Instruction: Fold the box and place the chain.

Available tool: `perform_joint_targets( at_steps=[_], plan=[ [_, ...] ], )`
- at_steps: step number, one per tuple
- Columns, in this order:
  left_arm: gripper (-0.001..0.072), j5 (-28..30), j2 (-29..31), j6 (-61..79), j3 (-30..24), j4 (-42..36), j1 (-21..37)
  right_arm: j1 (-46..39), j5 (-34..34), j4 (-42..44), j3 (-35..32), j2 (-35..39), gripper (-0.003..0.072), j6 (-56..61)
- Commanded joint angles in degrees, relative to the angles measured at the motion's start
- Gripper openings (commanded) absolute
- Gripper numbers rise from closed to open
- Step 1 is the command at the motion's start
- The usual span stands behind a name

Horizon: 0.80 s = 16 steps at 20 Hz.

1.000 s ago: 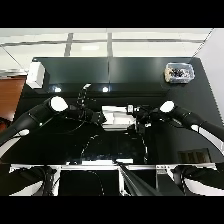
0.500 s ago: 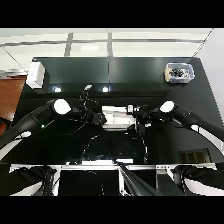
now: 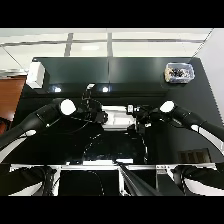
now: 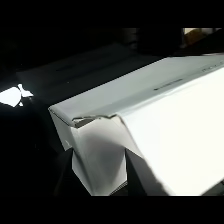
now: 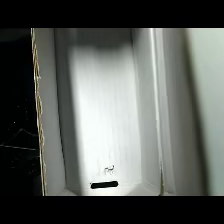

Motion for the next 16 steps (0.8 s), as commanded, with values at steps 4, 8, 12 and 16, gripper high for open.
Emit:
perform_joint_targets(
  at_steps=[4,8,12,16],
  plan=[
    [0.0407,-5.7,-4.6,-10.4,6.3,10.2,-4.0,0.0,0.0,0.0,0.0,0.0,0.0338,0.0],
    [0.0407,-11.3,-6.6,-18.6,9.0,17.8,-6.0,0.0,0.0,0.0,0.0,0.0,0.0338,0.0],
    [0.0407,-16.9,-10.3,-20.0,12.1,19.5,-6.7,0.0,0.0,0.0,0.0,0.0,0.0338,0.0],
    [0.0407,-20.3,-14.3,-25.1,17.4,24.6,-8.2,0.0,0.0,0.0,0.0,0.0,0.0338,0.0]
  ],
)
